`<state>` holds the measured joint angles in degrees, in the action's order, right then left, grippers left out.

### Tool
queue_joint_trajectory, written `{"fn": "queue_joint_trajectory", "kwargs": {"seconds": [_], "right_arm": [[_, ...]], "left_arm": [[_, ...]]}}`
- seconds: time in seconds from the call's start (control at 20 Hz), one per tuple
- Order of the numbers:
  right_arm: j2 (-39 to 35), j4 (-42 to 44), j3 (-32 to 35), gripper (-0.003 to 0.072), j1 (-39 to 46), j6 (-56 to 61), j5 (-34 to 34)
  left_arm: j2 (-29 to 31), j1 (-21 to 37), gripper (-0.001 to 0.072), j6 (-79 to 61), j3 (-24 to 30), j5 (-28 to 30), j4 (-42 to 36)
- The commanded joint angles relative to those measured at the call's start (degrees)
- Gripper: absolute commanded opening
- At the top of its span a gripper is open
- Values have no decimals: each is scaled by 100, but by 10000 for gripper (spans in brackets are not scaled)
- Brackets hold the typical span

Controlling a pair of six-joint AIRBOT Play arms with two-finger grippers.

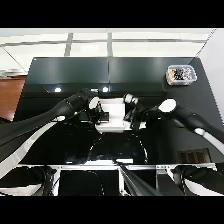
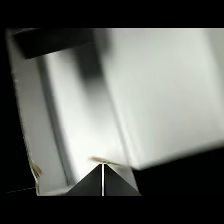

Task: Fold the box and place the chain.

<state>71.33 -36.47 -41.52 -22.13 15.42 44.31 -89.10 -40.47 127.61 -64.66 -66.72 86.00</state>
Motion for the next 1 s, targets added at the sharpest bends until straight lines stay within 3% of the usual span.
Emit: {"fn": "queue_joint_trajectory", "kwargs": {"seconds": [0.0,0.15,0.25,0.35,0.5,0.75,0.95], "right_arm": [[-841,-1582,-313,17,1027,3331,1145],[-1056,-1620,-140,17,2629,4686,1569],[-925,-704,286,17,3449,4854,1659],[-662,-105,750,17,3639,4579,1703],[24,9,979,17,3241,4562,1746],[844,1364,953,17,1939,4002,1263],[861,1141,579,18,1401,4004,1233]], "left_arm": [[-2,4,28,-7,2,-39,7],[-2,4,28,-4,2,-236,9],[-2,4,28,-4,2,-240,11],[-2,7,28,-2,2,-223,9],[-2,4,28,-2,2,-210,9],[-2,4,28,7,2,-157,7],[-2,4,29,7,2,-79,4]]}}
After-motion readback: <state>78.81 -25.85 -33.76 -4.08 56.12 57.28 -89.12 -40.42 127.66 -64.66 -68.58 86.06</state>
